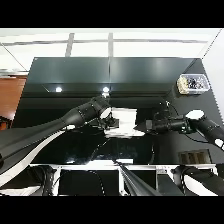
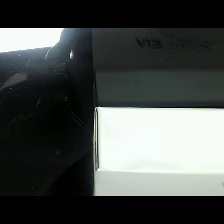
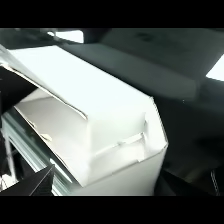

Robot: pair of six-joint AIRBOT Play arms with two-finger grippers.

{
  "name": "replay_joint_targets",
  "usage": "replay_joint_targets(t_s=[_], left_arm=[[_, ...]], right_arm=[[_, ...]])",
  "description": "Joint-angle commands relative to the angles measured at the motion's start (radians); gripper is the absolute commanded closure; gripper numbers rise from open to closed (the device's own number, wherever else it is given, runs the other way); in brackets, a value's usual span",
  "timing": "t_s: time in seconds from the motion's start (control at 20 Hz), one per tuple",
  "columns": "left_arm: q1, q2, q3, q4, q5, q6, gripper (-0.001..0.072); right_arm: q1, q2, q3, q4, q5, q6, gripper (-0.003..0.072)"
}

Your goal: Fold the box and place the chain.

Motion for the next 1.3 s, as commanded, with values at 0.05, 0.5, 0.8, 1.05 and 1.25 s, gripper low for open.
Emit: replay_joint_targets(t_s=[0.05,0.5,0.8,1.05,1.25], left_arm=[[0.000,0.000,-0.001,0.000,0.001,0.000,0.0680],[0.000,0.000,-0.001,0.000,0.001,0.000,0.0680],[0.000,0.000,-0.001,0.000,0.001,0.000,0.0680],[0.000,0.000,-0.001,0.000,0.001,0.000,0.0680],[0.000,0.000,-0.001,0.000,0.001,0.000,0.0680]], right_arm=[[0.088,-0.001,0.027,-0.011,-0.043,0.042,-0.0009],[0.142,-0.001,0.027,-0.013,-0.089,0.094,-0.0008],[0.037,-0.001,0.087,-0.142,0.013,0.094,-0.0009],[-0.207,-0.001,0.130,-0.248,0.135,0.093,-0.0009],[-0.388,-0.001,0.130,-0.330,0.172,0.085,0.0445]])
